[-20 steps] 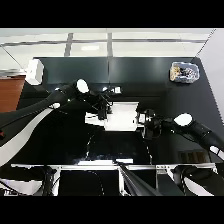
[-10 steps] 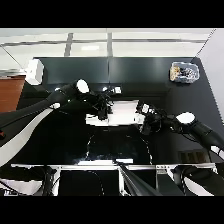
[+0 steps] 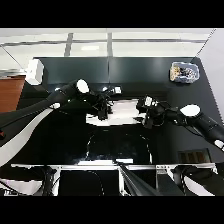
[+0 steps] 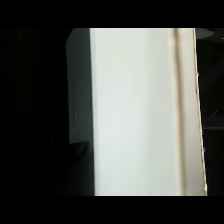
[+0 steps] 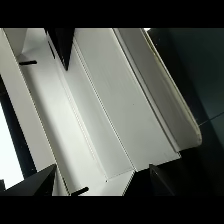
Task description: Fold the box and place the chain.
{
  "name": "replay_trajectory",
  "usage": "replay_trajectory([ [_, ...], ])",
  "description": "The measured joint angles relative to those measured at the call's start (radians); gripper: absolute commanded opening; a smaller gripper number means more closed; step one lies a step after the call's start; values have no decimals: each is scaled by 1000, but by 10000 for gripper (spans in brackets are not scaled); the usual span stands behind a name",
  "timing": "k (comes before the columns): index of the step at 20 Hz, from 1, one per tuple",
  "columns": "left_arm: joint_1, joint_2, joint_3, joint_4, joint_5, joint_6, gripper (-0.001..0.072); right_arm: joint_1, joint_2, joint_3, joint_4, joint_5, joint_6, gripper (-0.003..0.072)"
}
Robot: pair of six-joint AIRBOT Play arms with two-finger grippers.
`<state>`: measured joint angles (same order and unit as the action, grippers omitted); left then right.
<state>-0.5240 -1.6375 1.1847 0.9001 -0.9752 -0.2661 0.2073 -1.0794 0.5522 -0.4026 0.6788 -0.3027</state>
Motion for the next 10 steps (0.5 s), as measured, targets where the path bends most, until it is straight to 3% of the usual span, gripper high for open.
replay_trajectory([
  [10,0,0,0,0,0,1,25,-53,-76,35,-24,66,-28,696],
])
